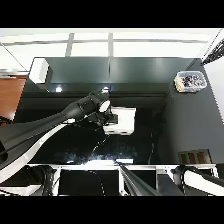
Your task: Fold the box and place the chain.
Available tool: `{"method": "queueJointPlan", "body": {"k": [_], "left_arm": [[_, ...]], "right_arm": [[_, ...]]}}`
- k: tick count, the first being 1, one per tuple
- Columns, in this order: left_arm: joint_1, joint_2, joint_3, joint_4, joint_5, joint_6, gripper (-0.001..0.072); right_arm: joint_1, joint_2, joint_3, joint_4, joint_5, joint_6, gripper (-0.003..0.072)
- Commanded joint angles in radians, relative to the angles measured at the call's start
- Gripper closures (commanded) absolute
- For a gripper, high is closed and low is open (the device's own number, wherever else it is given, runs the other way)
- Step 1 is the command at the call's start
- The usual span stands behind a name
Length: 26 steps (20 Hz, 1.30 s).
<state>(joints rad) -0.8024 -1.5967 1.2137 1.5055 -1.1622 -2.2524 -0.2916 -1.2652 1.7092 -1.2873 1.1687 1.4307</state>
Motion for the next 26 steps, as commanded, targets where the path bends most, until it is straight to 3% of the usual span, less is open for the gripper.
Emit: {"method": "queueJointPlan", "body": {"k": [1,4,7,11,15,22,26], "left_arm": [[0.000,0.000,0.000,0.000,0.001,0.000,0.0681],[0.000,0.000,0.000,0.000,0.001,0.000,0.0681],[0.000,0.000,0.000,0.000,0.002,0.000,0.0682],[0.000,0.000,0.000,0.001,0.006,0.000,0.0681],[0.000,0.000,0.000,0.000,0.010,0.000,0.0681],[0.000,0.000,0.000,0.000,0.009,0.000,0.0681],[0.000,0.000,0.000,0.000,0.008,0.000,0.0681]], "right_arm": [[0.001,0.105,-0.006,0.205,0.177,-0.122,0.0680],[0.001,0.190,-0.112,0.376,0.294,-0.203,0.0680],[0.018,0.293,-0.308,0.546,0.379,-0.266,0.0680],[0.177,0.354,-0.513,0.589,0.371,-0.268,0.0680],[0.372,0.351,-0.655,0.625,0.235,-0.260,0.0682],[0.562,0.262,-0.684,0.692,0.043,-0.260,0.0682],[0.564,0.221,-0.692,0.684,0.039,-0.261,0.0682]]}}
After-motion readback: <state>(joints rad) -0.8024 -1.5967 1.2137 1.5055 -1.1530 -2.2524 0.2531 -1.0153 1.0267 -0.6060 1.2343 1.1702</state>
